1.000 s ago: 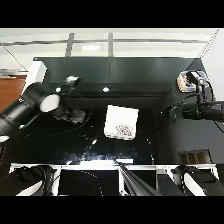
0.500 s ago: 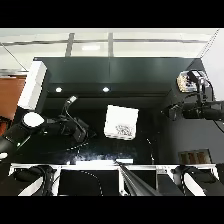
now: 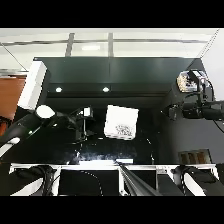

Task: Fold the box and place the chain.

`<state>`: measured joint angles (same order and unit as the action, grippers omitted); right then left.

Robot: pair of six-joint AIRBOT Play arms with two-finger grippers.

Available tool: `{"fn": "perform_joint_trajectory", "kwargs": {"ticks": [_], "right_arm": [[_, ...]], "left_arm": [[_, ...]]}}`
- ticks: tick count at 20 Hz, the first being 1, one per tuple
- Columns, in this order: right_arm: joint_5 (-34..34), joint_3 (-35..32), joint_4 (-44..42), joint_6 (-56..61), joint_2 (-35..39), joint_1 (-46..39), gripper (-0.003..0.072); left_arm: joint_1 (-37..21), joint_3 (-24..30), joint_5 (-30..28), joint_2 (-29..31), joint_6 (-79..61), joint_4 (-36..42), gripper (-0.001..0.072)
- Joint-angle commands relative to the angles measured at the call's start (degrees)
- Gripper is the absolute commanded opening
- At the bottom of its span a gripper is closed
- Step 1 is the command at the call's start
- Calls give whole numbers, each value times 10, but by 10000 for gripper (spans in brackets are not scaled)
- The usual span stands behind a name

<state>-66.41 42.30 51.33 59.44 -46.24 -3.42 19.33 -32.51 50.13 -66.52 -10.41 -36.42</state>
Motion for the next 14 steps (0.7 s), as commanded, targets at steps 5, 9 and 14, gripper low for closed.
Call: {"fn": "perform_joint_trajectory", "kwargs": {"ticks": [5, 9, 14], "right_arm": [[0, 0, -1, 2, 0, 0, 288], [1, 0, -1, 2, 0, 0, 289], [3, 0, -2, 2, 0, 0, 288]], "left_arm": [[48, -61, 17, -96, -48, 11, 709], [57, -62, 19, -96, -42, 11, 709], [57, -64, 24, -102, -44, 68, 709]]}}
